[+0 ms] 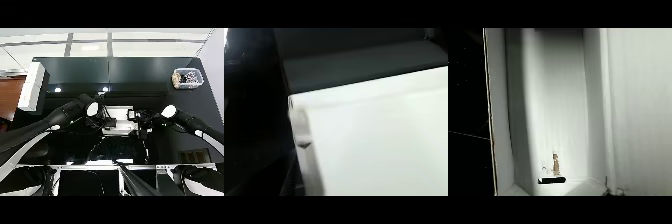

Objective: Fold the box and place the chain.

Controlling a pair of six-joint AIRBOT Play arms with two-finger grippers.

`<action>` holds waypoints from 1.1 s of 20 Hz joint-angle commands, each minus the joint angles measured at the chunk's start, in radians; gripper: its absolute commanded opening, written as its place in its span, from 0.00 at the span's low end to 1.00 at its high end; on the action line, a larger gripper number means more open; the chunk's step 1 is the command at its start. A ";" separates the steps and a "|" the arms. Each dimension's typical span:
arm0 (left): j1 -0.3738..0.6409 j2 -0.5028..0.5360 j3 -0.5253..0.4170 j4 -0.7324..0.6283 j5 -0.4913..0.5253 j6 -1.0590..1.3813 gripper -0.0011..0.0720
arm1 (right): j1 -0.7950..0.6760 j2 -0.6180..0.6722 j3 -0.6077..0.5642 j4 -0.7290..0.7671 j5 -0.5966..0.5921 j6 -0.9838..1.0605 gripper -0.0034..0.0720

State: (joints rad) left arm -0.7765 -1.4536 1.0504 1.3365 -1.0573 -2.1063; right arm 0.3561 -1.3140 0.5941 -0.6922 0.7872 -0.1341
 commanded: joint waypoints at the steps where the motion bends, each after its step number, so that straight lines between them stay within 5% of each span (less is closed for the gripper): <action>1: -0.002 -0.019 0.007 0.043 -0.029 -0.043 0.51 | 0.000 0.000 0.000 0.000 0.000 0.000 0.31; 11: 0.000 -0.071 0.088 0.136 -0.133 -0.132 0.51 | 0.000 0.000 0.000 0.000 0.000 0.000 0.31; 22: -0.014 -0.085 0.088 0.106 -0.102 -0.202 0.51 | 0.000 0.000 0.000 0.000 0.000 0.000 0.31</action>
